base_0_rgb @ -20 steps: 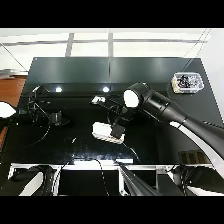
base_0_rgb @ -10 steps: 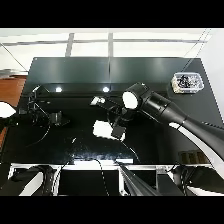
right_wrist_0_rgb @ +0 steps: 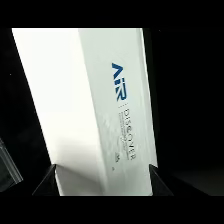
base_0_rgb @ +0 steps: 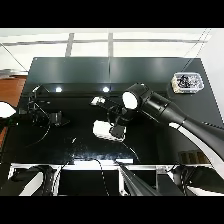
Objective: Fold the box and place the chain.
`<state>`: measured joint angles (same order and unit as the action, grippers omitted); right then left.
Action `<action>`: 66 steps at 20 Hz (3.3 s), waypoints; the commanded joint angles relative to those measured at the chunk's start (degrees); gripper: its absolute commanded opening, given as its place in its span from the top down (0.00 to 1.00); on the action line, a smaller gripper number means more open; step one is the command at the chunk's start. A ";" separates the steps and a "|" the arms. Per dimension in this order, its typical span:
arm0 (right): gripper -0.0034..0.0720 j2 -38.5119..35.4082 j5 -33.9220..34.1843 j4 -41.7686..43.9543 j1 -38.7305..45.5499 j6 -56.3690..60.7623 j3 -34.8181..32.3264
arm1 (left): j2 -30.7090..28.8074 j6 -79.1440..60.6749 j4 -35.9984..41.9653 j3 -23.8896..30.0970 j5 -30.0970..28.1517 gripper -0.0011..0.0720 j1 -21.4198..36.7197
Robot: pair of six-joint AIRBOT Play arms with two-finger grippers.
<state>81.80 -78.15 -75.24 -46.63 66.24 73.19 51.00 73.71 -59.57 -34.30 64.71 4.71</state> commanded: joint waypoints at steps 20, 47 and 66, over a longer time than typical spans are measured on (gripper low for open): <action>0.70 0.04 0.24 -1.55 -0.04 0.39 -0.02 | 0.00 0.00 0.00 0.02 -0.04 0.02 0.07; 0.52 1.03 1.95 -4.35 -0.04 0.44 -0.02 | 0.00 0.00 -0.02 0.02 -0.20 0.02 0.07; 0.55 1.05 2.36 -4.55 -0.04 1.33 -0.02 | 0.00 -0.02 -0.02 0.02 -0.20 0.02 0.04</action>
<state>82.81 -75.77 -79.79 -46.63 67.51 73.19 51.00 73.71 -59.59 -34.30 64.51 4.71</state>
